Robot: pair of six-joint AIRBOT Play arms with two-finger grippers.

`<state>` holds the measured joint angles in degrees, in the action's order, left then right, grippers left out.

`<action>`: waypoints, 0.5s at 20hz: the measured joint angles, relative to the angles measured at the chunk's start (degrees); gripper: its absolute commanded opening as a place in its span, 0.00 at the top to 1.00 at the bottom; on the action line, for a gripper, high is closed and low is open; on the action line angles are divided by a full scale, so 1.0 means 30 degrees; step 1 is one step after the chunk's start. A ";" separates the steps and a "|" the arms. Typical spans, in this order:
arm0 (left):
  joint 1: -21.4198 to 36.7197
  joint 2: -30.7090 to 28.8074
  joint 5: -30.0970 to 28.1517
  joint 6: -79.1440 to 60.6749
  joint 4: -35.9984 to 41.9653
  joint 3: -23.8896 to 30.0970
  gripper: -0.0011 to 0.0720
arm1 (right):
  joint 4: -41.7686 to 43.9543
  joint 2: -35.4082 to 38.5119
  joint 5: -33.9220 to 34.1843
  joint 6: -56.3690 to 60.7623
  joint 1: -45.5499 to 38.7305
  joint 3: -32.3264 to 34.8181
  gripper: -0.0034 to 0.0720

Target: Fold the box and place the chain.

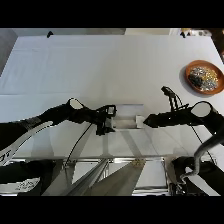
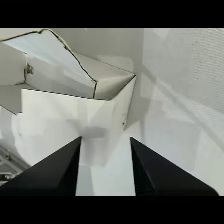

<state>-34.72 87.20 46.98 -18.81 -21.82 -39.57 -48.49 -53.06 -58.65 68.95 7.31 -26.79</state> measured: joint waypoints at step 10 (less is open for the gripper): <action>0.0000 0.0000 -0.0007 -0.0007 -0.0007 0.0000 0.75 | -0.3628 -0.0495 0.2514 0.5129 0.4044 -0.0437 0.41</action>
<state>-34.72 87.20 46.96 -18.83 -21.85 -39.57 -59.37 -54.54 -51.11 84.33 19.44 -28.10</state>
